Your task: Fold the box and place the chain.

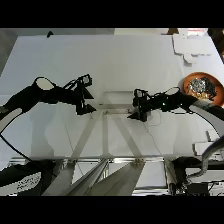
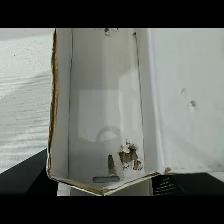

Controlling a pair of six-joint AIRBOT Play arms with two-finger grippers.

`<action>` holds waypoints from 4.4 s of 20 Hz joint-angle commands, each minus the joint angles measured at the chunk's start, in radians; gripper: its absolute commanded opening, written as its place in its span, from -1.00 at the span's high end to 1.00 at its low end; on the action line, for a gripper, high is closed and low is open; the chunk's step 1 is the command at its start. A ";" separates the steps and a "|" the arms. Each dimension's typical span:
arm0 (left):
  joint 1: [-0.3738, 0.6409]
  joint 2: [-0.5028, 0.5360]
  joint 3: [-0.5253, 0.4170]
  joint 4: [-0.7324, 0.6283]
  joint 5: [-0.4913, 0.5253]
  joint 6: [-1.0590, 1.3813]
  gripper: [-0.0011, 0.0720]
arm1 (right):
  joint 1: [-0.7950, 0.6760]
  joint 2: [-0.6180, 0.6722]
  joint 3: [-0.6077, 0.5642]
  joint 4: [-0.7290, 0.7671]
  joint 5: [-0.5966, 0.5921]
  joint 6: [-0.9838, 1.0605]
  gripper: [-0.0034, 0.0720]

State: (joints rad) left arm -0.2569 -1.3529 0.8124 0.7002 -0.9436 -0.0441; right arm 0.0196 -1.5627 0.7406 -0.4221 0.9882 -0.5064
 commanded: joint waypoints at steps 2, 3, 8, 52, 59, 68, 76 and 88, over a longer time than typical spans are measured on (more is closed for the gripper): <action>0.000 0.001 -0.035 -0.061 0.057 0.187 -0.92 | 0.000 0.000 0.001 0.000 0.000 0.000 -0.53; 0.000 0.002 -0.035 -0.148 0.057 0.217 -0.92 | 0.000 0.000 0.001 0.000 0.000 0.000 -0.53; -0.043 -0.013 -0.035 -0.214 0.153 0.410 -0.87 | 0.000 0.000 0.001 0.000 0.000 0.000 -0.53; -0.111 -0.101 -0.037 -0.162 0.039 0.493 0.11 | 0.000 0.000 0.001 0.000 0.000 0.000 -0.53; -0.131 -0.111 -0.037 -0.162 0.086 0.492 0.89 | 0.000 0.000 0.001 0.000 0.000 0.000 -0.53; -0.131 -0.111 -0.037 -0.169 0.089 0.489 0.33 | 0.000 0.000 0.001 0.000 0.000 0.000 -0.53; -0.129 -0.108 -0.037 -0.169 0.133 0.398 -0.28 | 0.000 0.000 0.001 0.000 0.000 0.000 -0.53; 0.019 0.169 -0.037 -0.142 0.113 0.375 -0.20 | 0.000 0.000 0.001 0.000 0.000 0.000 -0.53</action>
State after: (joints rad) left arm -0.2920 -1.2610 0.7757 0.5552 -0.8280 0.3500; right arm 0.0196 -1.5627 0.7406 -0.4221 0.9886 -0.5064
